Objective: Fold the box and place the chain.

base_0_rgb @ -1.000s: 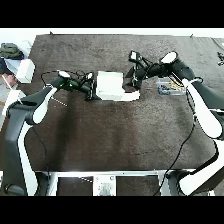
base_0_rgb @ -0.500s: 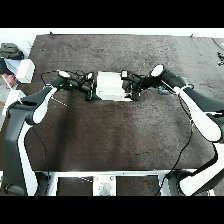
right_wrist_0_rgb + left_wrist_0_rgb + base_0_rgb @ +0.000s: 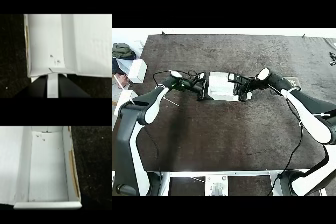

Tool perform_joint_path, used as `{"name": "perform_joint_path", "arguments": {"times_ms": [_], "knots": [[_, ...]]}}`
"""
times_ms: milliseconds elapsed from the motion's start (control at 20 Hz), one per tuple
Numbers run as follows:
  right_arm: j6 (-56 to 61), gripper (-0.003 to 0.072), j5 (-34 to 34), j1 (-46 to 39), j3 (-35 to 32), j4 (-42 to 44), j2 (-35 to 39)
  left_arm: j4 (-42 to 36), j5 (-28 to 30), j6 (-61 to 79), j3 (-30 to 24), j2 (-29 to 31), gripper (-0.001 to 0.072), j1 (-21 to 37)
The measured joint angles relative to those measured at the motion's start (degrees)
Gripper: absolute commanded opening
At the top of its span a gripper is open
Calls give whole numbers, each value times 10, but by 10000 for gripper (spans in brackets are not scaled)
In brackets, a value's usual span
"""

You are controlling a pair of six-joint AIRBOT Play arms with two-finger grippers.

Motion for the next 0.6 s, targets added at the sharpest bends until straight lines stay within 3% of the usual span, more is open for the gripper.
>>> {"name": "perform_joint_path", "arguments": {"times_ms": [500, 550, 600], "knots": [[-14, 185, -20, 19, 0, 22, -11, 0, 0, 0, 0, 0, 273, 0], [-14, 294, -20, 19, 0, 23, -13, 0, 0, 0, 0, 0, 272, 0], [-14, 298, -21, 19, 0, 24, -14, 0, 0, 0, 0, 0, 273, 0]]}}
